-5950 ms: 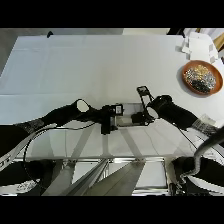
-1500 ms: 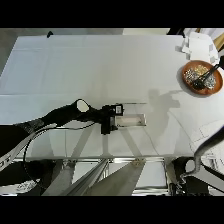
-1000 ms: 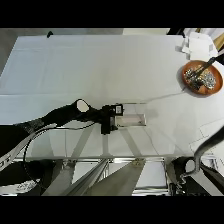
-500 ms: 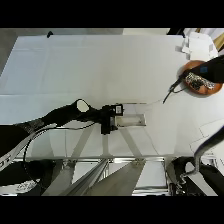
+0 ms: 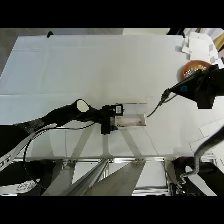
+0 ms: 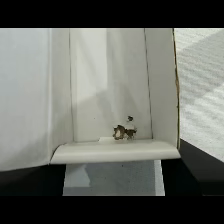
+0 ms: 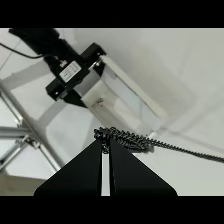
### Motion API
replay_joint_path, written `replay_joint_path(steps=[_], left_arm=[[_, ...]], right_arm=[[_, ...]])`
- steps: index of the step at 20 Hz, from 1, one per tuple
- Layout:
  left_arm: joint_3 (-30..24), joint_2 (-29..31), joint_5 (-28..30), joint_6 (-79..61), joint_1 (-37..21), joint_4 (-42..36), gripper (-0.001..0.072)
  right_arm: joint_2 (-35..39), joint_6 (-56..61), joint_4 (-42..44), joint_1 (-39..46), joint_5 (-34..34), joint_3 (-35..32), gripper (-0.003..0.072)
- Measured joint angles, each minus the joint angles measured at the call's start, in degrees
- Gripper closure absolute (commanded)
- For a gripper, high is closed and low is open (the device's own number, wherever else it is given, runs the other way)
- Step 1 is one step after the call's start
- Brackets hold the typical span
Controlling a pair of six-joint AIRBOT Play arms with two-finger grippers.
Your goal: Fold the box and place the chain.
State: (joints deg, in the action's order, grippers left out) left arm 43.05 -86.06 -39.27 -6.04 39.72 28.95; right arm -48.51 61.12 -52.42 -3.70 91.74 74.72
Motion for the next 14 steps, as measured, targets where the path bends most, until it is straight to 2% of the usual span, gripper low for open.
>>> replay_joint_path(steps=[3,8,14], left_arm=[[0.0,0.0,0.0,0.0,0.0,0.0,0.0435],[0.0,0.0,0.0,0.0,0.0,0.0,0.0435],[0.0,0.0,0.0,0.0,0.0,0.0,0.0435]], right_arm=[[2.5,0.3,-0.2,-1.5,-1.7,-3.9,0.0673],[5.4,0.4,0.8,-2.2,-8.2,-11.4,0.0673],[6.1,0.4,5.8,-2.4,-13.2,-14.9,0.0673]])
